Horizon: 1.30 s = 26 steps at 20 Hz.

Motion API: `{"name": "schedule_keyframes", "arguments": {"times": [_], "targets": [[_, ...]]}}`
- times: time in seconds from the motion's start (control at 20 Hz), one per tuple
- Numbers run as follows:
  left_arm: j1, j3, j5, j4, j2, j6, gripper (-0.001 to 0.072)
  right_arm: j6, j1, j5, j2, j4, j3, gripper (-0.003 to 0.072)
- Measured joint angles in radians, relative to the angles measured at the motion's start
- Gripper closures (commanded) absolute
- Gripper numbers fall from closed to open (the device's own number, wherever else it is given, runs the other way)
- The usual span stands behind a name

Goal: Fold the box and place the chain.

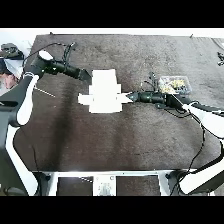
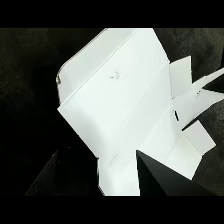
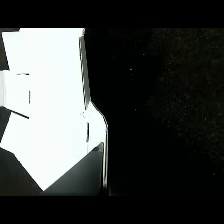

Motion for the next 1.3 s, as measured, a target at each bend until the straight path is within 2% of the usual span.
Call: {"name": "schedule_keyframes", "arguments": {"times": [0.3,0.75,0.8,1.1,1.15,1.2,1.3], "targets": [[-0.001,0.064,-0.055,-0.01,-0.095,-0.039,0.0184,-0.023,0.0,0.002,0.0,0.013,0.0,0.0699],[-0.001,0.074,-0.124,-0.124,-0.147,-0.009,0.0187,-0.063,0.0,0.045,0.0,0.038,0.0,0.0699],[-0.002,0.074,-0.135,-0.13,-0.153,-0.005,0.0245,-0.063,0.0,0.045,0.0,0.04,0.0,0.0699],[-0.021,0.074,-0.182,-0.158,-0.174,0.031,0.0247,-0.066,0.0,0.049,0.0,0.044,0.0,0.0699],[-0.022,0.074,-0.185,-0.167,-0.176,0.038,0.0324,-0.066,-0.001,0.05,0.0,0.044,0.0,0.0699],[-0.023,0.074,-0.193,-0.169,-0.177,0.042,0.0346,-0.066,-0.001,0.05,0.0,0.044,0.0,0.0699],[-0.026,0.074,-0.206,-0.177,-0.178,0.049,0.0347,-0.066,-0.002,0.049,0.0,0.045,0.0,0.0699]]}}
